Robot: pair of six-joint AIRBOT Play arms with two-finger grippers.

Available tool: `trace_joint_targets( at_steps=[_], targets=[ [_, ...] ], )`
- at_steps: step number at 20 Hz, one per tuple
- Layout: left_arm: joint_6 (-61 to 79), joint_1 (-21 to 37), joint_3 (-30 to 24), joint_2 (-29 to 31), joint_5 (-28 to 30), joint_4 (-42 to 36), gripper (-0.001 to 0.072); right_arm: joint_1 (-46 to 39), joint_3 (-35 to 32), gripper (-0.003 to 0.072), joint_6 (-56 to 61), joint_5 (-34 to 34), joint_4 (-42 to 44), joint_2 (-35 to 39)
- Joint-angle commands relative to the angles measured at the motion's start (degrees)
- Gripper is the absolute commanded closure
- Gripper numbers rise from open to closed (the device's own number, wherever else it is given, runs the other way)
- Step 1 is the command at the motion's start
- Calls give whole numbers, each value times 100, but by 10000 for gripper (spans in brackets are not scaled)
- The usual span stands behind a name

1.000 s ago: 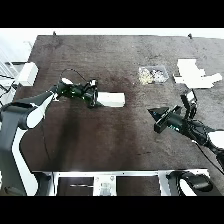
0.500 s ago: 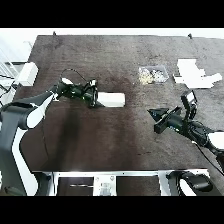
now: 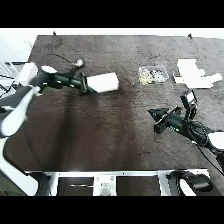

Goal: Fold the box and place the chain.

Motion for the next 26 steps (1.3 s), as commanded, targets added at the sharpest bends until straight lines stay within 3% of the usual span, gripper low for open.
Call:
trace_joint_targets(
  at_steps=[1, 3, 5, 10, 20, 26],
  targets=[
    [-597, 654, -1180, 1403, 1504, 15, 697, -2, -4, 674, 0, 0, -13, 4],
    [-850, 1154, -2199, 2321, 2538, 20, 697, -2, -13, 674, 0, 0, -13, 4],
    [-1263, 1751, -3064, 3021, 3176, 55, 697, -2, -98, 674, -2, -2, -13, 4],
    [-1731, 3390, -4341, 3689, 2933, 170, 696, -2, -439, 674, -2, -2, -11, 4],
    [-1947, 5287, -4487, 3716, 2527, 1008, 696, -7, -538, 674, -26, -214, -17, 4],
    [-1196, 5414, -4457, 3294, 2498, 754, 696, -7, -540, 675, -26, -417, -17, 4]
  ],
)
